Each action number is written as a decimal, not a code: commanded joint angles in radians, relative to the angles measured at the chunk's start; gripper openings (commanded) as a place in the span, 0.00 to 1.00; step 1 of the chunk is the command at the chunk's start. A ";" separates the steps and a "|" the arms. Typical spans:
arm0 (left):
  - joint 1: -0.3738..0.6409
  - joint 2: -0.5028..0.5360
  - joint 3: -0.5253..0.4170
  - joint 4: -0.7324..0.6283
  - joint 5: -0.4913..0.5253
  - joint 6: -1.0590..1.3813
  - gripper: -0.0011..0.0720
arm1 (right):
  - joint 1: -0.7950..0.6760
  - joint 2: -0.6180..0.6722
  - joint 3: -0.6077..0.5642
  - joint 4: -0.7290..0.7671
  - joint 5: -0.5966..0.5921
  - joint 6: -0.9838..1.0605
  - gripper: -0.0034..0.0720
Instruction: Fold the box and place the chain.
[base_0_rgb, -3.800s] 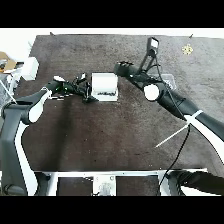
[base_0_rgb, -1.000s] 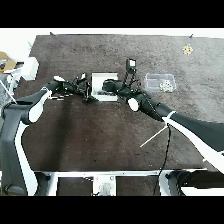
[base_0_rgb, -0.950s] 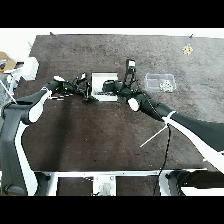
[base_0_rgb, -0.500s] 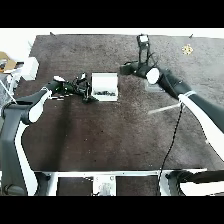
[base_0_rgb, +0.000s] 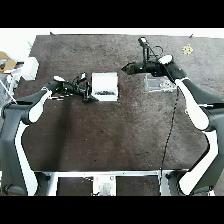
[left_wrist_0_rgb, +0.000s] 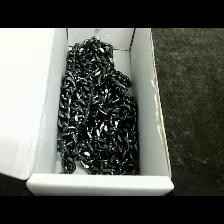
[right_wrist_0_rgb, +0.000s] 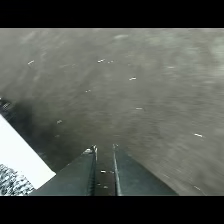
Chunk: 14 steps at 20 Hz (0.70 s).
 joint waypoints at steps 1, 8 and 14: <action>0.001 0.000 0.000 -0.002 -0.001 0.000 0.14 | -0.012 -0.080 0.047 0.199 0.193 -0.241 0.15; 0.001 0.000 0.000 -0.002 -0.001 0.000 0.14 | 0.043 -0.048 0.038 0.073 0.360 -0.342 0.05; 0.001 0.000 0.000 -0.002 -0.001 0.000 0.14 | 0.079 0.141 -0.228 0.034 0.209 -0.504 0.05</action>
